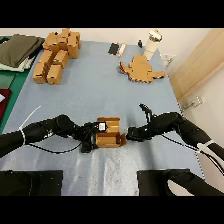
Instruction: Fold the box.
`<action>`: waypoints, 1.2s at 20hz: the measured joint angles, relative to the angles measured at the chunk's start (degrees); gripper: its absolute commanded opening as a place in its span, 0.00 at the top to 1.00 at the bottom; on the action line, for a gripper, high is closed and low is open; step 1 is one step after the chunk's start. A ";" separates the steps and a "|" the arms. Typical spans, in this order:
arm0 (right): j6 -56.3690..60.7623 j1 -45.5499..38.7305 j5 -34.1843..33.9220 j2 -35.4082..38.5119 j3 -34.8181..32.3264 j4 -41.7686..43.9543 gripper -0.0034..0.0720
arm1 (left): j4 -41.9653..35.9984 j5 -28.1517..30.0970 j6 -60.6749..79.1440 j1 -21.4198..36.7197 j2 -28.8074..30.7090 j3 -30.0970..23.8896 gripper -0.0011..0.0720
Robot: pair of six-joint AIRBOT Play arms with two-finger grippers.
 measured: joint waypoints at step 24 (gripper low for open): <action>8.98 6.45 3.23 6.91 0.39 -2.32 0.44 | -0.02 0.00 0.00 0.00 0.00 0.00 0.55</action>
